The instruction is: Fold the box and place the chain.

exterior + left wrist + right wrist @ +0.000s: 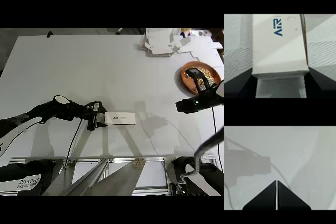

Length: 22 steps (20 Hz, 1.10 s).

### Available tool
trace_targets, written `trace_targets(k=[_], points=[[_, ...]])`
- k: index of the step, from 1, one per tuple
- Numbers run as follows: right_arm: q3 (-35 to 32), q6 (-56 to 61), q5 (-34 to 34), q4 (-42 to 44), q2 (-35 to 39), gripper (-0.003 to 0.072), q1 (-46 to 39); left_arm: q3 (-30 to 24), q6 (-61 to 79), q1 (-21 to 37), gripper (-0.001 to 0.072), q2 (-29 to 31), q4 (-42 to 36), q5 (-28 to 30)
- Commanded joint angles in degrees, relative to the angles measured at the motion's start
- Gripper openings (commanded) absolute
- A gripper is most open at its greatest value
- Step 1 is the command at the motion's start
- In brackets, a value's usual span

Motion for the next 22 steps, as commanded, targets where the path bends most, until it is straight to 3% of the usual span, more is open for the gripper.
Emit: trace_targets(k=[1, 6, 8, 17, 18, 22], points=[[0.02, 0.79, 1.86, -0.35, 0.04, 0.0022, -1.09, 0.04, 0.0, 0.02, 0.0087, 0.04, 0.02, 0.0], [0.02, 0.79, 1.86, -0.35, 0.04, 0.0022, -1.09, 0.04, 0.15, 0.0, 0.007, 0.02, -0.5, 0.57], [0.02, 0.79, 1.84, -0.35, 0.04, 0.0022, -1.09, 0.04, -0.02, 0.02, 0.0048, 0.02, -6.36, 4.44], [0.02, 0.79, 1.84, -0.35, 0.04, 0.0022, -1.09, 0.04, -0.22, 0.02, 0.0041, 0.17, -7.48, 2.16], [0.02, 0.79, 1.84, -0.35, 0.04, 0.0022, -1.09, 0.04, -0.2, 0.17, 0.0003, 0.59, -7.26, 2.21], [0.02, 0.79, 1.84, -0.35, 0.04, 0.0022, -1.09, 0.04, -1.18, 3.45, 0.0002, 8.48, -7.02, 4.04]])
